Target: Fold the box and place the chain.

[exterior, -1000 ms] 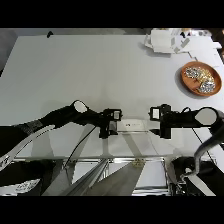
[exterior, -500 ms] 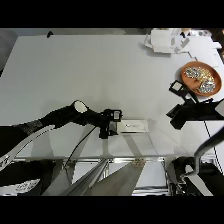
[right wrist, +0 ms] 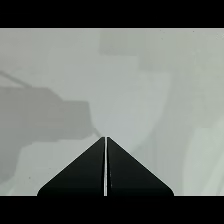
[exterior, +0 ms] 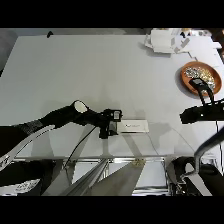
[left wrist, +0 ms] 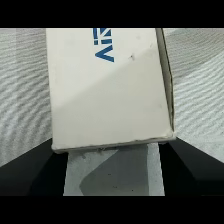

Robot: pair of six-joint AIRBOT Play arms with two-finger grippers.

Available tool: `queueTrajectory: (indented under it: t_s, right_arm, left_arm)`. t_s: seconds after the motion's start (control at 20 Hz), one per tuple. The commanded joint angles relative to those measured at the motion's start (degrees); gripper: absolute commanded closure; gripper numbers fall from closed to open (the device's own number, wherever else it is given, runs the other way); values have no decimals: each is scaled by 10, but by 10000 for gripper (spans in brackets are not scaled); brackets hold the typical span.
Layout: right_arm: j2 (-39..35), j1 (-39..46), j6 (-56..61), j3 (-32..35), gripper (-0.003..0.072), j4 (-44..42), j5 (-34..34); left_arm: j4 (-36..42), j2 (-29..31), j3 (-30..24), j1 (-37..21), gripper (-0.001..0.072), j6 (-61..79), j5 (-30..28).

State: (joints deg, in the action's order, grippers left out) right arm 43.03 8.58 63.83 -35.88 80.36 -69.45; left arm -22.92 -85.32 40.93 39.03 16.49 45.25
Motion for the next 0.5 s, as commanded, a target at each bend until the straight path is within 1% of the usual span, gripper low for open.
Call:
queueTrajectory:
  t_s: [0.0, 0.35, 0.4, 0.45]
  right_arm:
    - [0, 3, 13, -1, 667, 6, -1]
    - [0, 3, 13, -1, 667, 6, -1]
    - [0, 3, 13, -1, 667, 6, -1]
    - [0, 3, 13, -1, 667, 6, -1]
  left_arm:
    - [0, 0, 0, 0, 560, 0, 0]
    - [2, 1, 0, 0, 560, 0, 0]
    - [3, 1, 0, 0, 567, 0, 0]
    - [7, 1, 0, 0, 605, 0, -1]
